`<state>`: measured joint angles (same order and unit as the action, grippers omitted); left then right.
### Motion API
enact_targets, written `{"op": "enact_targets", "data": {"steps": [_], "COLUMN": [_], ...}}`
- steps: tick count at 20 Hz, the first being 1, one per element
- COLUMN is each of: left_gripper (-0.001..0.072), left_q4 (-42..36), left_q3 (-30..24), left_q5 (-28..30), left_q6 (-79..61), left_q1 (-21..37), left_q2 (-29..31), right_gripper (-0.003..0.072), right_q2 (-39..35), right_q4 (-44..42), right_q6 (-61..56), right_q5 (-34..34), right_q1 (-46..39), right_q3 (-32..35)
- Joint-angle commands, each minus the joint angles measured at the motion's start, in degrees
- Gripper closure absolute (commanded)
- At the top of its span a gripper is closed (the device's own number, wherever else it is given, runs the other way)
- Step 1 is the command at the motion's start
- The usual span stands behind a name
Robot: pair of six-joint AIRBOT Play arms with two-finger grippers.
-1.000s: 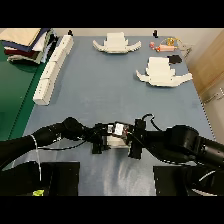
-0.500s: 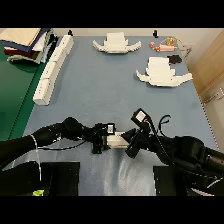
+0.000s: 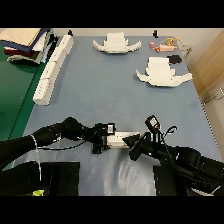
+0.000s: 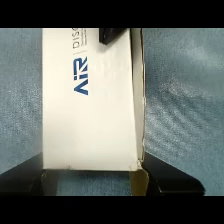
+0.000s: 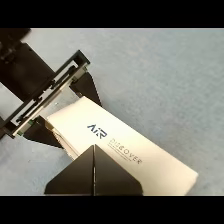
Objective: Fold the box.
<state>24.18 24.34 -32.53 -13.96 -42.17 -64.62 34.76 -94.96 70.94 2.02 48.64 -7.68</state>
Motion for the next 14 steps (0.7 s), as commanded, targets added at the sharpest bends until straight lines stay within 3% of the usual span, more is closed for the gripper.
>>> {"op": "enact_targets", "data": {"steps": [1,14], "left_gripper": [0.0188,0.0188], "left_q4": [0.02,0.04], "left_q3": [0.02,0.02], "left_q5": [0.00,-0.02], "left_q6": [0.02,0.02], "left_q1": [0.00,0.00], "left_q2": [-0.02,-0.02], "right_gripper": [0.0683,0.0684], "right_q2": [-0.07,3.78], "right_q4": [-1.70,-4.50], "right_q6": [-0.66,-0.63], "right_q5": [-1.57,-1.49], "right_q1": [0.07,0.07], "right_q3": [2.82,4.33]}}
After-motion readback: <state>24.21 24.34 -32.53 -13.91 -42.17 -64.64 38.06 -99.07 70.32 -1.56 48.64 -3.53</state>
